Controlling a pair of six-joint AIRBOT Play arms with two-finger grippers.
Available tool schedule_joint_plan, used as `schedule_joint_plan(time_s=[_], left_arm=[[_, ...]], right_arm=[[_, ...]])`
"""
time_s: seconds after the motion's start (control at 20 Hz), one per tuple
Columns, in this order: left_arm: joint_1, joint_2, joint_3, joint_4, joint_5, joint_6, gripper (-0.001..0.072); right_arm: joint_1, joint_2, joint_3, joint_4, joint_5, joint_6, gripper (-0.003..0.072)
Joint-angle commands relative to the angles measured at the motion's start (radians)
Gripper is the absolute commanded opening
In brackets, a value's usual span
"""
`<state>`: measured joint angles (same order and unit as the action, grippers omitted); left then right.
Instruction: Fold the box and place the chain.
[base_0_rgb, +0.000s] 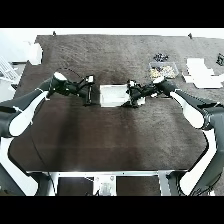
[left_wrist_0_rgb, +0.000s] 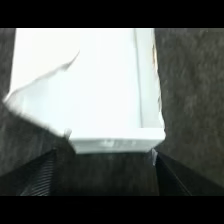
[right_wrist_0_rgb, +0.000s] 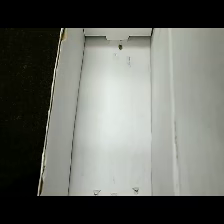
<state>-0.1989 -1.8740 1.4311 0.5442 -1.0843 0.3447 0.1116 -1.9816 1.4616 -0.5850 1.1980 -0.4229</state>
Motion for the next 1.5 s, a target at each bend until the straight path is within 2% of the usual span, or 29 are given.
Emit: schedule_joint_plan(time_s=[0.0,0.45,0.8,1.45], left_arm=[[-0.018,-0.015,0.0,-0.021,0.004,0.016,0.072],[-0.019,-0.047,0.0,-0.035,0.006,0.024,0.072],[-0.019,-0.077,0.0,-0.131,0.01,0.053,0.072],[-0.013,-0.095,0.007,-0.144,0.008,0.057,0.072]], right_arm=[[0.0,0.0,0.0,0.0,0.0,0.0,0.0591],[0.0,0.0,0.0,0.0,0.0,0.0,0.0591],[0.0,0.0,0.0,0.0,0.0,0.0,0.0591],[0.0,0.0,0.0,0.0,0.0,0.0,0.0591]])
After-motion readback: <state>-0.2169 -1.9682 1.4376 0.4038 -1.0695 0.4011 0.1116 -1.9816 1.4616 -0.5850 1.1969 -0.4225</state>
